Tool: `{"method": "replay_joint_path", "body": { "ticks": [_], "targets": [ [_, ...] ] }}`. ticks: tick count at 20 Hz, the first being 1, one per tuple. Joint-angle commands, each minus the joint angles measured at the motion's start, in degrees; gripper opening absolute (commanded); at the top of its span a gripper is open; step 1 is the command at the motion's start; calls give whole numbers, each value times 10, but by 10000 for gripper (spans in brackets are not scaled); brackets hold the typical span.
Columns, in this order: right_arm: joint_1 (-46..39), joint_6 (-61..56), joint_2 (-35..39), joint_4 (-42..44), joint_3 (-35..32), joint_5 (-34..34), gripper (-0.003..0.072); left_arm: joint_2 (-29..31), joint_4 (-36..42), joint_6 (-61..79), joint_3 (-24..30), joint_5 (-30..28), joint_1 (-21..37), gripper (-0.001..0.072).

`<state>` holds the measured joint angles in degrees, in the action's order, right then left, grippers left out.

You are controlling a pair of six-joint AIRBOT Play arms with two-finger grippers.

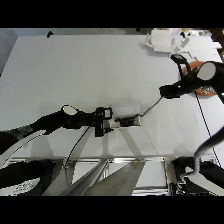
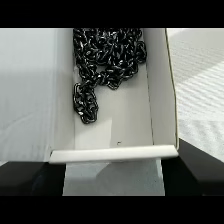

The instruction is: Fold the box and place the chain.

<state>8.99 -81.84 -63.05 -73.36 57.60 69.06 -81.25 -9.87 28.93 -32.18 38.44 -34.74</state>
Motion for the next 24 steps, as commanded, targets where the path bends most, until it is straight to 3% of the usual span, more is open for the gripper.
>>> {"method": "replay_joint_path", "body": {
  "ticks": [1, 10, 15, 19, 24],
  "targets": [
    [79, 13, 89, 63, 0, 24, 15, 0, 0, 0, 0, 0, 0, 138],
    [260, -55, 184, 64, -1, 20, 15, 0, 0, 0, 0, 0, 0, 138],
    [265, -97, 198, -3, 2, 7, 15, 0, 0, 0, 0, 0, 0, 138],
    [265, -101, 266, -17, 2, -64, 15, 0, 0, 0, 0, 0, 0, 138],
    [265, -96, 236, 9, -29, -77, 15, 0, 0, 0, 0, 0, 0, 138]
  ]
}}
